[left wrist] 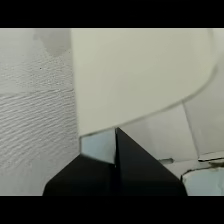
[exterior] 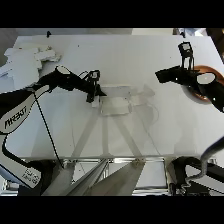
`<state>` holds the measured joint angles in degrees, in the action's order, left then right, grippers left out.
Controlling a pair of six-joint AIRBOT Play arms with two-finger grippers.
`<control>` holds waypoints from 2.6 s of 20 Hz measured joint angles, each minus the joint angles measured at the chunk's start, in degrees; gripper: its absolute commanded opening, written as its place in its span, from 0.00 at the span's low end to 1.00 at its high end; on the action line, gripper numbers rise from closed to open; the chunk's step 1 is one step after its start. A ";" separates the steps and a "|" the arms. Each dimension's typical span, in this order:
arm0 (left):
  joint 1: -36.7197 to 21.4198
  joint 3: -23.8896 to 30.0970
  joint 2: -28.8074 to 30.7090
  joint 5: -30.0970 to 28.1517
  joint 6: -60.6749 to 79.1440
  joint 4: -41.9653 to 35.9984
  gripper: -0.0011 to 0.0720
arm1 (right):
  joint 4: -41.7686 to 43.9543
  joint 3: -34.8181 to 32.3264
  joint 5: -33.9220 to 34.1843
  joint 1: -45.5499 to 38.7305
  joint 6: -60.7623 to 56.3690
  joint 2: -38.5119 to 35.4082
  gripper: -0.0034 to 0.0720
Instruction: Fold the box and place the chain.
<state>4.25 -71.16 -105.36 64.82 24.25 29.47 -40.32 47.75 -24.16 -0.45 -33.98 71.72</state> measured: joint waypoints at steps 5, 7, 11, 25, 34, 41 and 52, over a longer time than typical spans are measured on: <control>0.00 -0.50 -0.87 0.20 0.66 1.29 0.02 | 0.00 0.00 0.02 0.00 -0.02 0.00 0.76; 0.00 -0.57 -1.07 0.17 0.90 1.42 0.02 | -0.02 0.00 0.02 0.00 0.00 0.00 0.76; 0.00 -0.57 -1.22 -0.39 1.18 1.25 0.04 | 0.00 0.00 0.02 0.00 0.00 0.00 0.76; 0.00 -0.57 -1.27 -1.09 1.25 1.01 0.04 | 0.00 0.00 0.02 0.00 -0.02 0.00 0.76; 0.00 -0.57 -1.27 -1.11 1.27 0.98 0.04 | 0.87 0.00 -5.60 -0.02 0.50 -0.68 0.75; 0.00 -0.57 -1.27 -1.11 1.27 0.98 0.04 | 0.31 0.00 -26.29 -0.02 14.69 -8.04 0.98; 0.00 -0.57 -1.27 -1.11 1.27 0.98 0.04 | 3.06 0.00 -46.80 3.19 19.98 -25.38 0.97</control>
<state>4.25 -71.72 -106.63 63.70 25.52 30.46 -37.26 47.75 -70.96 2.74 -14.00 46.35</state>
